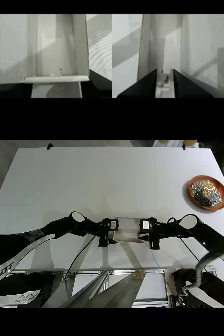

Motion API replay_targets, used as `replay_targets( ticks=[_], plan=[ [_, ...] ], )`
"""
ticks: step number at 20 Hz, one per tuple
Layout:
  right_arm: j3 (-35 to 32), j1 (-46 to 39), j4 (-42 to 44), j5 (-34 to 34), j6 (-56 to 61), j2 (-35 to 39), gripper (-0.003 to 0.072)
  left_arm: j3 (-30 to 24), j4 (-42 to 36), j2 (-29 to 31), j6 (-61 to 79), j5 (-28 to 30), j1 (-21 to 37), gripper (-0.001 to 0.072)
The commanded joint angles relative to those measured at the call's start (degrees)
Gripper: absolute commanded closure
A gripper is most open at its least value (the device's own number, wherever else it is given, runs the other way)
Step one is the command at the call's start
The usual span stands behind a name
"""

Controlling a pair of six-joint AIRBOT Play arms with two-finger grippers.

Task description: Fold the box and place the chain.

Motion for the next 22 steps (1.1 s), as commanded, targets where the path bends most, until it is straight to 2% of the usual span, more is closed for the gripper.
replay_targets(
  ticks=[1,3,6,10,11,12,13,14,19,22],
  plan=[
    [-0.07,2.51,1.68,-3.56,3.06,-1.81,0.0381,0.02,0.00,0.00,0.00,0.00,0.00,0.0500],
    [-0.04,2.54,1.64,-3.50,3.30,-1.36,0.0332,0.02,0.00,0.00,0.00,0.00,0.00,0.0500],
    [-0.04,2.54,-0.72,-3.65,5.44,1.42,0.0323,0.02,0.00,0.00,0.00,0.00,0.00,0.0500],
    [-0.04,2.51,-11.54,-3.65,16.09,9.88,0.0334,0.02,0.00,0.00,0.00,0.00,0.00,0.0500],
    [-0.02,2.51,-14.69,-3.26,21.09,12.24,0.0403,0.02,0.00,0.00,0.00,0.00,0.00,0.0500],
    [0.02,2.51,-18.43,-2.60,26.99,14.71,0.0524,0.02,0.00,0.00,0.00,0.00,0.00,0.0500],
    [0.02,2.27,-21.44,-2.21,32.63,16.50,0.0610,0.02,0.00,0.00,0.00,0.00,0.00,0.0500],
    [0.02,1.01,-22.58,-1.81,37.86,17.86,0.0646,0.02,0.00,0.00,0.00,0.00,0.00,0.0500],
    [0.17,-11.69,-22.60,-1.03,59.89,18.73,0.0646,0.02,0.00,0.00,0.00,0.00,0.00,0.0500],
    [-0.02,-18.21,-23.65,1.11,68.26,17.62,0.0668,0.02,0.00,0.00,0.00,0.00,0.00,0.0500]
  ],
)
